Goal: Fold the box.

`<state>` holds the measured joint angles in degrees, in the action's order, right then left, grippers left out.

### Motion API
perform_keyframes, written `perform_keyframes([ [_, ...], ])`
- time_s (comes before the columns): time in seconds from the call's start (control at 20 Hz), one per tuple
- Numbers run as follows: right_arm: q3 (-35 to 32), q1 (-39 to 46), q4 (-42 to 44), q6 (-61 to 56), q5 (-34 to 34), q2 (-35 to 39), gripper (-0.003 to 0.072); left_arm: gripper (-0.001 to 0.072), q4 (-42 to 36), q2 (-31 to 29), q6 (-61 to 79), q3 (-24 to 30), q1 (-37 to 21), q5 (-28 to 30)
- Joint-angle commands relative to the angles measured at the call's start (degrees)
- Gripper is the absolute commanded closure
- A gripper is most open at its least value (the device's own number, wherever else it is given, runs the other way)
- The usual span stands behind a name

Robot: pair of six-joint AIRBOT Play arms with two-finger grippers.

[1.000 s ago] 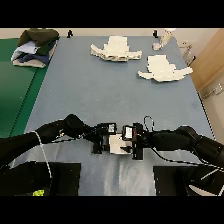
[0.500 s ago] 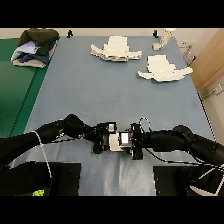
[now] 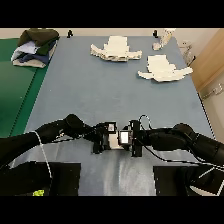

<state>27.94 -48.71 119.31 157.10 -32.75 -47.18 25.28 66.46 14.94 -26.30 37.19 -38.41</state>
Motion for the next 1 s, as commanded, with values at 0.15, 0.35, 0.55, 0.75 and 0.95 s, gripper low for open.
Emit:
perform_keyframes([
  [0.15,0.1,0.1,-1.3,0.0,0.9,1.2,0.0222,0.0206,0.0,0.0,0.0,0.0,0.0,-0.1],
  [0.35,0.1,0.1,-2.1,0.0,2.0,1.2,0.0223,0.0206,0.0,0.0,0.0,0.0,0.0,-0.1],
  [0.55,0.1,0.2,-2.7,0.0,2.4,0.1,0.0267,0.0206,0.0,0.0,0.0,0.0,0.0,-0.1],
  [0.75,0.0,0.1,-1.8,-0.2,1.8,-0.7,0.0285,0.0206,0.0,0.0,0.0,0.0,0.0,-0.1],
  [0.95,-0.1,0.1,-0.5,-0.2,0.0,-0.8,0.0285,0.0206,0.0,0.0,0.0,0.0,0.0,-0.1],
])
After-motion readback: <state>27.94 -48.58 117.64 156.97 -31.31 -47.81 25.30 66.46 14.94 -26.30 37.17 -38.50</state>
